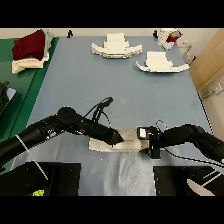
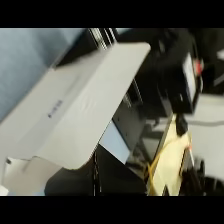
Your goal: Fold the box.
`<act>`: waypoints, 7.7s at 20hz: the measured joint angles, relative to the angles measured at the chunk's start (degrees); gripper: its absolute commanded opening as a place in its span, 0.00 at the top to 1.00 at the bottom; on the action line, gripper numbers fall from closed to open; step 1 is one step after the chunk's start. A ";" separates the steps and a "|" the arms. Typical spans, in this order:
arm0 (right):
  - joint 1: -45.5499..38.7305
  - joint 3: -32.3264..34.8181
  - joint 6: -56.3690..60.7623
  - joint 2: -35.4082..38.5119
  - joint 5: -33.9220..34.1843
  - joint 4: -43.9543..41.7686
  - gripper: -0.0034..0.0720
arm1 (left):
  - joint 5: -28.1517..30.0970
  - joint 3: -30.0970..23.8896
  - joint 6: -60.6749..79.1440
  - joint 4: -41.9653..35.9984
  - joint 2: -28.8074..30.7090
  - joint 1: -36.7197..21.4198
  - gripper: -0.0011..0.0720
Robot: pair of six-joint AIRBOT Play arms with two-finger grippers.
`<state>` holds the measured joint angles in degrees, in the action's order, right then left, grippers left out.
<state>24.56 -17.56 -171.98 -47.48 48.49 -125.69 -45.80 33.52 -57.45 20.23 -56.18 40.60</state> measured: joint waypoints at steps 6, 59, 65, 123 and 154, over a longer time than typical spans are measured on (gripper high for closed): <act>0.00 0.00 0.02 0.00 0.02 -0.02 0.31 | 4.55 0.00 -2.03 -2.08 -5.25 -3.39 0.97; -0.02 0.00 -0.04 0.00 0.00 0.02 0.31 | 6.95 -10.29 56.24 13.75 2.67 -0.92 0.84; -0.02 0.00 -0.02 0.00 0.00 0.02 0.31 | 6.97 -10.29 62.75 6.88 0.37 -0.76 0.84; -0.02 0.00 0.00 0.00 0.00 0.00 0.31 | 13.35 -14.51 -32.15 15.96 10.62 1.60 0.80; -0.02 0.00 -0.02 0.00 0.00 0.00 0.31 | 6.16 -11.43 -31.56 18.45 11.72 -2.29 0.12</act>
<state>24.53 -17.56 -172.00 -47.48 48.49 -125.69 -39.64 22.09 -89.01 38.68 -44.47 38.30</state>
